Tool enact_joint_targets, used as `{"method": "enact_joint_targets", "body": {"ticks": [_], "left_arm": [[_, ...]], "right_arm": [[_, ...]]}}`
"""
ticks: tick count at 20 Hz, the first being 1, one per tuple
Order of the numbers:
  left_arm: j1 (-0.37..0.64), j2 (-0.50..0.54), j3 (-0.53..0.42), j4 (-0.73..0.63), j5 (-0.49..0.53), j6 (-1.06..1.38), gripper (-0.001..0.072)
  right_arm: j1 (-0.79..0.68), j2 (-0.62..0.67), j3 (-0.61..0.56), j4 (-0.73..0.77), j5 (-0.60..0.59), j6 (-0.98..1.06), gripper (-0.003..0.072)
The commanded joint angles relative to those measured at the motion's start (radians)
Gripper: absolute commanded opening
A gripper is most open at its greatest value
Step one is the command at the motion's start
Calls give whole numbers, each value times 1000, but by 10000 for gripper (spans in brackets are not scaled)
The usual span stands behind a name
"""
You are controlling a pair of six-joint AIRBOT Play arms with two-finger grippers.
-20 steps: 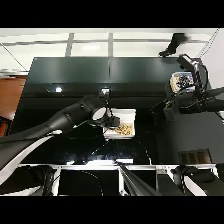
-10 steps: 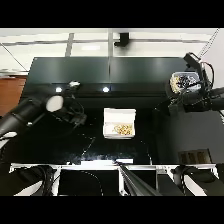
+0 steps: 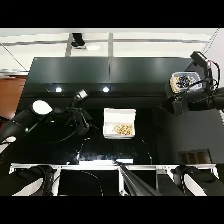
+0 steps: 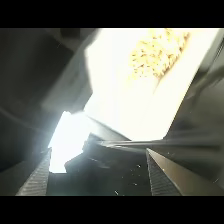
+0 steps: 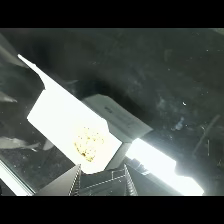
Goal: Fold the box and place the chain.
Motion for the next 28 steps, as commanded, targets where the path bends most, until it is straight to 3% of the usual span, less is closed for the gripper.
{"method": "enact_joint_targets", "body": {"ticks": [1,6,22,28], "left_arm": [[-63,-57,-8,-56,81,493,713],[-69,-166,30,-14,77,573,713],[-103,-169,31,8,26,499,713],[-121,-201,31,-121,57,488,713]], "right_arm": [[-2,1,0,0,-5,-1,339],[-2,1,0,0,-22,-1,339],[-2,1,0,0,-36,-2,339],[-2,1,0,0,-36,-2,339]]}}
